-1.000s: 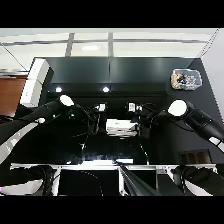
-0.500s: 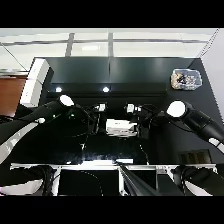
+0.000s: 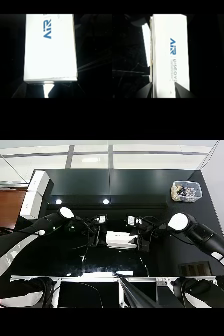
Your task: Fold the box and place the chain.
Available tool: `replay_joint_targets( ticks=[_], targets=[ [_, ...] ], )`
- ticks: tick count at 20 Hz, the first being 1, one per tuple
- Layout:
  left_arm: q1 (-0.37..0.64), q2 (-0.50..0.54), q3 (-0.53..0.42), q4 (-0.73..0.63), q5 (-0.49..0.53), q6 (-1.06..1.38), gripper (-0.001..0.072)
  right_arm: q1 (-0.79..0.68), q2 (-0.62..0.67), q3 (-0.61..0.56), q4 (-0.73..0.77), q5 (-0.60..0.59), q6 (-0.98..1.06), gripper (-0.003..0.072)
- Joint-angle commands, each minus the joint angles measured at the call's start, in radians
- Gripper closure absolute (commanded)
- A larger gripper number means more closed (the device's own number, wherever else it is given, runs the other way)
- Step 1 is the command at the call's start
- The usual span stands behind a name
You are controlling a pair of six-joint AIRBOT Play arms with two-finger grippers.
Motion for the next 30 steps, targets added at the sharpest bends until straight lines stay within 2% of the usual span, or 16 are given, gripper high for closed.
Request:
replay_joint_targets(
  ticks=[1,15,18,23,28,30],
  targets=[
    [0.0,-0.001,0.0,0.001,0.001,0.002,0.0226,0.001,-0.002,0.0,-0.001,-0.001,0.0,0.0373],
    [0.0,-0.001,0.0,0.001,0.001,0.002,0.0226,0.003,-0.007,-0.023,0.002,-0.019,0.0,0.0374],
    [0.0,-0.001,0.0,0.001,0.001,0.002,0.0226,0.003,-0.009,-0.024,-0.053,0.016,0.006,0.0374],
    [-0.001,-0.001,0.0,0.001,0.002,0.002,0.0226,0.0,0.007,-0.005,0.001,-0.005,0.027,0.0373],
    [0.0,-0.001,0.0,0.001,0.001,0.002,0.0226,-0.018,0.046,0.025,0.034,0.005,0.146,0.0373],
    [0.0,-0.001,0.0,0.001,0.002,0.002,0.0226,-0.047,0.079,0.025,0.064,0.036,0.318,0.0375]
  ],
)
